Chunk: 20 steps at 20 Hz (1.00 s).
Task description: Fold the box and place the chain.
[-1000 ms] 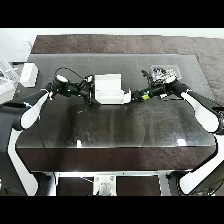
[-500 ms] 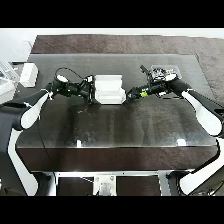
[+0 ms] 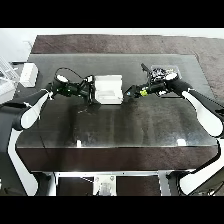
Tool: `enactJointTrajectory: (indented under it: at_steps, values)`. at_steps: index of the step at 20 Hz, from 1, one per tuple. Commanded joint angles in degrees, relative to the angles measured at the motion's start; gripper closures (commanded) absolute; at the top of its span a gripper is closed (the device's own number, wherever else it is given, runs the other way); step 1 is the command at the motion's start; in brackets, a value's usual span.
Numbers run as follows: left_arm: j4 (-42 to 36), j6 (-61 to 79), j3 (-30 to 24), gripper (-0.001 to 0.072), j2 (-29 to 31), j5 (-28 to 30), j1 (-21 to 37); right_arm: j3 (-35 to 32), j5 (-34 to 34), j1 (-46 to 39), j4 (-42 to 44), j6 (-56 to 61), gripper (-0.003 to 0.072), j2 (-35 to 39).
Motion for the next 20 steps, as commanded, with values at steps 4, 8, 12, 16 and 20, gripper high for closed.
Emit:
enactJointTrajectory:
  at_steps: [4,8,12,16,20]
  values:
    - [0.02,0.02,0.0,0.0177,0.02,0.02,0.02,0.76,0.96,0.07,2.69,-0.02,0.0455,0.04]
    - [0.02,0.02,0.0,0.0177,0.02,0.0,0.02,0.76,0.98,0.94,2.97,-0.61,0.0344,-0.26]
    - [0.02,0.0,0.0,0.0177,0.02,0.0,0.02,1.18,0.94,2.25,2.73,-1.01,0.0322,-0.74]
    - [0.02,0.0,0.0,0.0177,0.02,-0.09,0.02,3.1,1.03,2.89,1.44,-0.28,0.0274,-0.74]
    - [0.0,0.0,0.0,0.0177,0.02,-0.09,0.02,7.32,1.66,4.96,-11.3,7.26,0.0273,-0.74]
